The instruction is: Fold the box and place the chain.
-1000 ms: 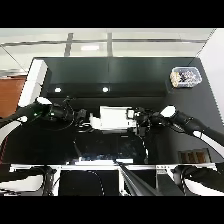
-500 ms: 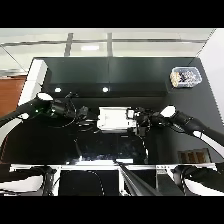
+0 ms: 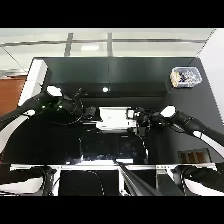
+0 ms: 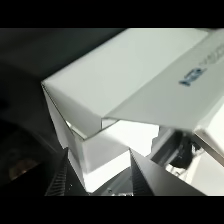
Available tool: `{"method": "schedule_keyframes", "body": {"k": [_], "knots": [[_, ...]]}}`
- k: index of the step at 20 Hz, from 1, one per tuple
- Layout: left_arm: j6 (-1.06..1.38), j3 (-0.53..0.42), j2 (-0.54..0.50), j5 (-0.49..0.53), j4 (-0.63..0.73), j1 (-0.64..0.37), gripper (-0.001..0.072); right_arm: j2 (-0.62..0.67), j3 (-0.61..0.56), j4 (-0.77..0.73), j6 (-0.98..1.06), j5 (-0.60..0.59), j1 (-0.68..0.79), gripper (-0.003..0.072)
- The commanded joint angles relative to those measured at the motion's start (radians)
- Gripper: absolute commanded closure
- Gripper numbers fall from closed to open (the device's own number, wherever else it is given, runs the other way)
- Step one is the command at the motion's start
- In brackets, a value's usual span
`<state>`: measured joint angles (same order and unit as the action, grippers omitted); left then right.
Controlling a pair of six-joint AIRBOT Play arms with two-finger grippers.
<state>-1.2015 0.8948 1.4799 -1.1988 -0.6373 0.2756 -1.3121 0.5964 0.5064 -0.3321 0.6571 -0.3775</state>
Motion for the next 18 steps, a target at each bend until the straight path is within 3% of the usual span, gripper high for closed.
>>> {"method": "schedule_keyframes", "body": {"k": [1, 5, 9, 14, 18], "knots": [[-0.067, 0.04, 0.0, 0.016, -0.037, 0.032, 0.0271, 0.0, 0.0, 0.0, 0.002, 0.0, -0.001, 0.0547], [-0.095, 0.056, 0.0, 0.016, -0.047, 0.063, 0.0314, 0.0, 0.0, 0.0, 0.002, -0.001, -0.001, 0.0547], [-0.225, 0.056, 0.0, 0.026, -0.174, 0.102, 0.0314, 0.0, 0.0, 0.0, 0.003, -0.002, -0.001, 0.0547], [-0.348, 0.056, 0.0, 0.171, -0.243, 0.173, 0.0314, 0.0, 0.0, -0.001, 0.004, -0.005, -0.001, 0.0547], [-0.466, 0.056, 0.0, 0.227, -0.34, 0.224, 0.0314, 0.0, 0.0, -0.001, 0.004, -0.005, -0.001, 0.0547]]}}
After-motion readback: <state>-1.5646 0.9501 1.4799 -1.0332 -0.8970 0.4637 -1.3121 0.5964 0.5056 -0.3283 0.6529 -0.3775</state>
